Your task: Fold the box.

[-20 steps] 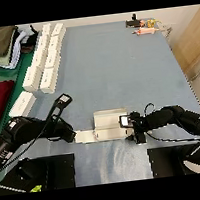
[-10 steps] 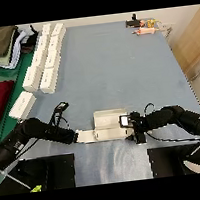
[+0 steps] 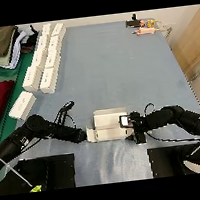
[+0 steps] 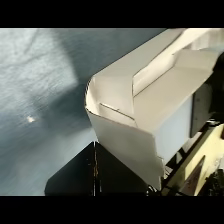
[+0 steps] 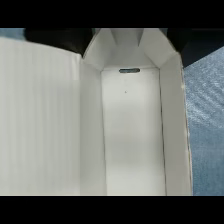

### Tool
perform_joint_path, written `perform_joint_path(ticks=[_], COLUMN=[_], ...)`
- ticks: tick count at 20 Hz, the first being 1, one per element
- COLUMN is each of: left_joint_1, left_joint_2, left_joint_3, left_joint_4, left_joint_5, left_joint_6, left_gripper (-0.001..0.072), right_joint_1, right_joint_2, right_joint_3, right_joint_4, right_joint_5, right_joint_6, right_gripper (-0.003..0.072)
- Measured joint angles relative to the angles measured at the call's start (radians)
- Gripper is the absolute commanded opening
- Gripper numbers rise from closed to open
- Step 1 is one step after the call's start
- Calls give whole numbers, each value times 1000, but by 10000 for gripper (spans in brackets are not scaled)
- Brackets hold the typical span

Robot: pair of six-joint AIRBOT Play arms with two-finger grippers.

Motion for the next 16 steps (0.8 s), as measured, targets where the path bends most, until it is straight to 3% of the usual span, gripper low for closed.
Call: perform_joint_path(ticks=[4,5,6,7,16], left_joint_1=[0,1,1,2,2], left_joint_2=[-3,-3,-3,-3,-3], left_joint_3=[0,0,0,0,3], left_joint_4=[-50,-57,-63,-64,-66], left_joint_5=[0,0,0,0,2], left_joint_6=[36,41,43,46,53], left_gripper=[18,213,497,524,526], right_joint_1=[0,0,0,0,0], right_joint_2=[0,0,0,0,0], right_joint_3=[0,0,0,0,0], right_joint_4=[0,0,0,0,0], right_joint_5=[0,0,0,0,0], right_joint_6=[0,0,0,0,0], right_gripper=[513,512,512,512,512])
